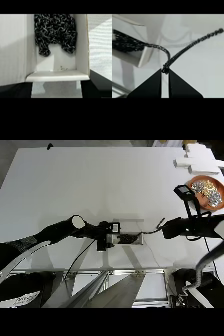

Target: Fold the box and place the chain.

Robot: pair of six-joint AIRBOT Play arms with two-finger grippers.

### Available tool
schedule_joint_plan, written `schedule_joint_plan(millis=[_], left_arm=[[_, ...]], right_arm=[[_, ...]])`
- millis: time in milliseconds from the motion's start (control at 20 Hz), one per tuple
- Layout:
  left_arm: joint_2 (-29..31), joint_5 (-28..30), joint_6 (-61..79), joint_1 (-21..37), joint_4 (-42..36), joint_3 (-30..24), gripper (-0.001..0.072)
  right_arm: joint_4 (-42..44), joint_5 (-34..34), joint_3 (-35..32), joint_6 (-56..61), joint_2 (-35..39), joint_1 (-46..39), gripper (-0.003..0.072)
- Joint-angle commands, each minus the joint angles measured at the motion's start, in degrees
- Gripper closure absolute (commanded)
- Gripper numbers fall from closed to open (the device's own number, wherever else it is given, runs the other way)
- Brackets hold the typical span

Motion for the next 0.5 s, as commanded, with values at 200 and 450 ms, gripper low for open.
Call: schedule_joint_plan(millis=[200,450], left_arm=[[0.02,0.02,0.02,0.00,0.00,-0.02,0.0530],[0.02,0.02,0.02,0.00,0.00,-0.02,0.0530]], right_arm=[[24.15,-3.76,0.02,-12.59,4.09,0.15,0.0667],[36.35,-5.18,0.02,-20.41,4.09,0.15,0.0667]])
